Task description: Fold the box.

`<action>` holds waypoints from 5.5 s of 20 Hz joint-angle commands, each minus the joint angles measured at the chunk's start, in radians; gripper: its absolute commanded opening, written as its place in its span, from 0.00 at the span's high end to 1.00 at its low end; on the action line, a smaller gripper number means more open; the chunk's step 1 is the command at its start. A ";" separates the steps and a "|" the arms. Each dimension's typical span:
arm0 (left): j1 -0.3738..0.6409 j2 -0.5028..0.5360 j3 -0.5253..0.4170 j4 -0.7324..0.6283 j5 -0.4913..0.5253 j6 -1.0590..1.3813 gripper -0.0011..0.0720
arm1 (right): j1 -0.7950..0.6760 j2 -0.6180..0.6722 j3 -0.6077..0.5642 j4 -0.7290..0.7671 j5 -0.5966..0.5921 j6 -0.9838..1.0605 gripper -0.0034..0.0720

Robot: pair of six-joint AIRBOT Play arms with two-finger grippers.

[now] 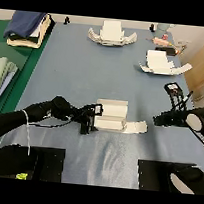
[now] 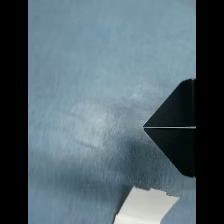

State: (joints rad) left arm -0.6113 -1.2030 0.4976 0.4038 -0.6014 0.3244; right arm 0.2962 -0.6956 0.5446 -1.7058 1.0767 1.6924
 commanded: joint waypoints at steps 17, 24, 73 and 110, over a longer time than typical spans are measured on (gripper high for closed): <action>0.000 0.000 0.001 0.000 0.000 0.000 0.31 | -0.103 -0.222 0.047 0.825 0.026 -0.340 0.65; 0.000 0.000 0.001 0.000 0.000 0.000 0.31 | -0.100 -0.229 0.022 0.883 0.034 -0.341 0.35; 0.000 0.000 0.001 0.000 0.000 0.000 0.31 | 0.516 -0.601 0.369 0.133 0.131 0.644 0.43; 0.000 0.000 0.001 0.000 0.000 0.000 0.31 | -0.169 -0.928 0.454 1.341 0.530 -0.559 0.95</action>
State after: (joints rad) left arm -0.6113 -1.2030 0.4976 0.4038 -0.6014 0.3248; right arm 0.1081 -1.6165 0.9985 -0.4061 1.5124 1.2251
